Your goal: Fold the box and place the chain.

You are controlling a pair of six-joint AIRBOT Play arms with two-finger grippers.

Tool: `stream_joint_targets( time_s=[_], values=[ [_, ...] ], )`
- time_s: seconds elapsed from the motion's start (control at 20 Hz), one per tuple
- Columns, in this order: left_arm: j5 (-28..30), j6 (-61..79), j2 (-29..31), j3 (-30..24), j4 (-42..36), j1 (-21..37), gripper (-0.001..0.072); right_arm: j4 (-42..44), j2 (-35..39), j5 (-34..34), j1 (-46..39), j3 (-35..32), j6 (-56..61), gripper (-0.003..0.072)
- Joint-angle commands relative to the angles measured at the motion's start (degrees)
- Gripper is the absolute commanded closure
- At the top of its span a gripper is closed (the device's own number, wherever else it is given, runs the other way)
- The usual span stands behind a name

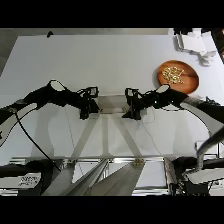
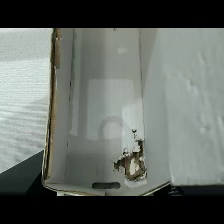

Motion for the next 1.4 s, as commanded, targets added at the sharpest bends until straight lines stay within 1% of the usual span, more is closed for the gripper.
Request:
stream_joint_targets(
  time_s=[0.0,0.05,0.1,0.15,0.2,0.25,0.3,0.35,0.4,0.45,0.6,0.7,0.8,0.9,1.0,1.1,1.15,1.2,1.35],
  values=[
    [-0.3,0.2,0.0,0.0,-5.6,-0.1,0.0533,0.0,0.0,0.0,0.0,0.0,0.0,0.0143],
    [-0.3,0.1,0.0,0.0,-6.6,-0.1,0.0432,0.0,0.0,0.0,0.0,0.0,0.0,0.0143],
    [-0.3,0.0,0.0,0.0,-6.8,-0.1,0.0313,0.0,0.0,0.0,0.0,0.0,0.0,0.0143],
    [-0.3,-0.1,0.0,0.0,-6.7,-0.1,0.0252,0.0,0.0,0.0,0.0,0.0,0.0,0.0143],
    [-0.3,0.0,0.0,0.0,-6.6,-0.1,0.0242,0.0,0.0,0.0,0.0,0.0,0.0,0.0143],
    [-0.3,0.0,0.0,0.0,-6.6,-0.1,0.0247,0.0,0.0,0.0,0.0,0.0,0.0,0.0143],
    [-0.3,-0.1,0.0,0.0,-6.6,-0.1,0.0274,0.0,0.0,0.0,0.0,0.0,0.0,0.0143],
    [-0.5,-0.1,0.3,0.0,-6.6,0.0,0.0441,0.0,0.0,0.0,0.0,0.0,0.0,0.0143],
    [-0.7,-0.1,0.9,0.0,-6.3,0.2,0.0633,0.0,0.0,0.0,0.0,0.0,0.0,0.0143],
    [-0.7,-0.1,2.1,0.0,-5.4,0.9,0.0697,0.0,0.0,0.0,0.0,0.0,0.0,0.0143],
    [-2.0,-5.2,7.8,0.0,-2.1,4.6,0.0697,0.0,0.0,0.0,0.0,0.0,0.0,0.0143],
    [-2.6,-12.1,12.5,0.0,2.6,8.8,0.0697,0.0,0.0,0.0,0.0,0.0,0.0,0.0143],
    [-3.1,-23.1,16.9,0.0,8.4,13.5,0.0702,0.0,0.0,0.0,0.0,0.0,0.0,0.0143],
    [-2.4,-38.1,19.7,0.0,15.4,17.9,0.0702,0.0,0.0,0.0,0.0,0.0,0.0,0.0143],
    [-1.3,-54.9,20.4,0.0,24.3,20.9,0.0702,0.0,0.0,0.0,0.0,0.0,0.0,0.0143],
    [-2.1,-69.9,19.5,0.0,31.8,21.2,0.0702,0.0,0.0,0.0,0.0,0.0,0.0,0.0143],
    [-3.4,-75.2,18.6,-0.1,33.1,20.9,0.0703,0.0,0.0,0.0,0.0,0.0,0.0,0.0143],
    [-4.5,-77.5,17.6,-0.5,32.9,20.5,0.0703,0.0,0.0,0.0,0.0,0.0,0.0,0.0143],
    [-4.4,-78.4,14.5,-4.3,28.4,17.7,0.0704,0.0,0.0,0.0,0.0,0.0,0.0,0.0143]
  ],
)
